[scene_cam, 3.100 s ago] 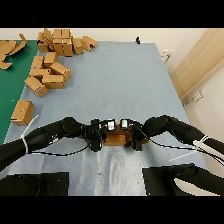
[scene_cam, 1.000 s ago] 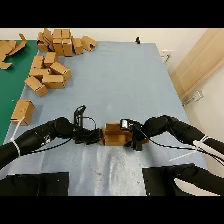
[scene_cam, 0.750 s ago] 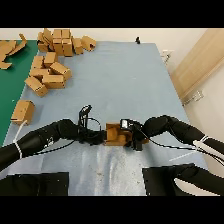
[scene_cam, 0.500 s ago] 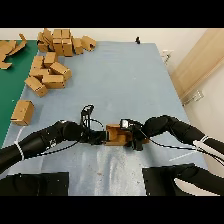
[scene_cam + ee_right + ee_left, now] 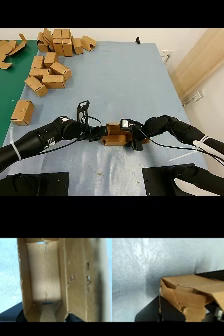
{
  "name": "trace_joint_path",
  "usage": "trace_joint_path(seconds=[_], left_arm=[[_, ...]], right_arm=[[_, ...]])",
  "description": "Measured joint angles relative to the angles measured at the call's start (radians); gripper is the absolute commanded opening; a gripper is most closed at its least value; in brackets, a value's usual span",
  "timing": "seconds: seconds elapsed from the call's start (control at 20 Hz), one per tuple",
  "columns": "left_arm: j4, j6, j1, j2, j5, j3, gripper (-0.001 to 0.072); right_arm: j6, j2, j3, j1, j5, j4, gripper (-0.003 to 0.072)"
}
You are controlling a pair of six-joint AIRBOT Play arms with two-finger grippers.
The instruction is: Fold the box.
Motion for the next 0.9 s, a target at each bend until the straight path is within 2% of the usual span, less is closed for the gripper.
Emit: trace_joint_path(seconds=[0.2, 0.25, 0.3, 0.35, 0.9], left_arm=[[0.009, -0.011, -0.001, 0.020, -0.044, 0.016, 0.0013], [0.008, -0.008, -0.001, 0.023, -0.055, 0.018, 0.0080], [0.005, -0.003, -0.001, 0.026, -0.064, 0.019, 0.0295], [0.001, 0.004, -0.001, 0.031, -0.072, 0.020, 0.0278], [-0.026, 0.024, -0.001, 0.045, -0.091, 0.023, 0.0283]], right_arm=[[0.000, 0.000, 0.000, 0.000, 0.000, 0.000, 0.0496], [0.000, 0.000, 0.000, 0.000, 0.000, 0.000, 0.0496], [0.000, 0.000, 0.000, 0.000, 0.000, 0.000, 0.0496], [0.000, 0.000, 0.000, 0.000, 0.000, 0.000, 0.0496], [0.000, 0.000, 0.000, 0.000, 0.000, 0.000, 0.0496]])
